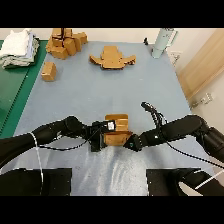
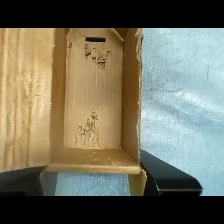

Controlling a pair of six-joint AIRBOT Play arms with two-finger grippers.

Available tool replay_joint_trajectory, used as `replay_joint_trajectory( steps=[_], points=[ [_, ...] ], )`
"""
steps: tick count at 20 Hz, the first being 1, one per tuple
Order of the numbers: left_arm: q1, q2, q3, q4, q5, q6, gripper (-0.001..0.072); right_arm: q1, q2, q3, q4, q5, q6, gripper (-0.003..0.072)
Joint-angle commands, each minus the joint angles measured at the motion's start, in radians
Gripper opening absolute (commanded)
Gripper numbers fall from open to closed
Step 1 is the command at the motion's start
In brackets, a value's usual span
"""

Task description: Fold the box.

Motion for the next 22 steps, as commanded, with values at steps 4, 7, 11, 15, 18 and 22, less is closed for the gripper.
replay_joint_trajectory(
  steps=[4,7,11,15,18,22],
  points=[
    [0.0,-0.003,0.0,0.029,-0.006,-0.025,0.0524,0.0,0.0,0.0,0.003,0.043,0.044,0.0708],
    [-0.002,-0.036,0.0,0.029,-0.009,-0.026,0.0524,0.0,0.0,0.0,0.003,0.053,0.051,0.0708],
    [-0.002,-0.039,0.0,0.03,-0.021,-0.024,0.0524,0.0,0.0,0.0,0.004,0.058,0.051,0.0708],
    [-0.002,-0.039,0.0,0.029,-0.022,-0.025,0.0524,0.001,-0.015,0.0,0.059,0.108,0.135,0.0246],
    [-0.002,-0.039,0.0,0.029,-0.021,-0.025,0.0524,0.051,-0.075,0.032,0.134,0.275,0.04,0.0005],
    [-0.002,-0.039,0.0,0.029,-0.021,-0.025,0.0524,0.06,-0.309,0.185,0.091,0.334,-0.031,0.0005]
  ],
)
